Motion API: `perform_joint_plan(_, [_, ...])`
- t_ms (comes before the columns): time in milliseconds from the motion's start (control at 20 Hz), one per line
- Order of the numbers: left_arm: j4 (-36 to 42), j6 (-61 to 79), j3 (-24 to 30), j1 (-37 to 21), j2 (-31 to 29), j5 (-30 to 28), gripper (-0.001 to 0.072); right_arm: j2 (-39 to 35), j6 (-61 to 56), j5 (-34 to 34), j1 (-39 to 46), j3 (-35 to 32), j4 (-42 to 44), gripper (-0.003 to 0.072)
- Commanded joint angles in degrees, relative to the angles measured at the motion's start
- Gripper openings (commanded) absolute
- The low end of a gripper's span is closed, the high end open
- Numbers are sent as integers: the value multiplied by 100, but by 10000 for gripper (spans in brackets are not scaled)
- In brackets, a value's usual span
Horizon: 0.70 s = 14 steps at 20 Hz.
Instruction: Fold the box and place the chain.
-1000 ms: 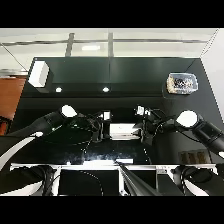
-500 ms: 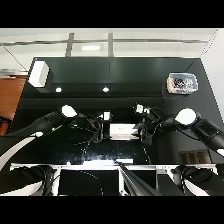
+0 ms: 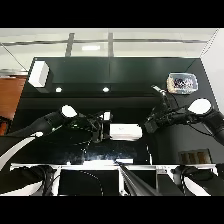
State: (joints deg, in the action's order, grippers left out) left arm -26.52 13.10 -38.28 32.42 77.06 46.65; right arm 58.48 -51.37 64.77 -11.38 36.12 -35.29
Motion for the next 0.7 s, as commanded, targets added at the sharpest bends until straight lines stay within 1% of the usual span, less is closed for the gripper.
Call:
perform_joint_plan(0, [-4,-4,-4,0,0,-9,261,356,-835,238,72,-330,1305,9])
perform_joint_plan(50, [-4,-2,-4,0,0,-9,261,481,-811,208,-13,-393,1543,9])
perform_joint_plan(200, [-4,-4,-4,0,0,-9,261,763,-813,-35,-286,-400,1578,9])
perform_joint_plan(450, [-4,-4,-4,0,0,-7,261,1147,-820,-219,-444,-411,1320,9])
perform_joint_plan(650, [-2,-4,-4,0,0,-9,262,1311,-817,-328,-446,-417,1213,9])
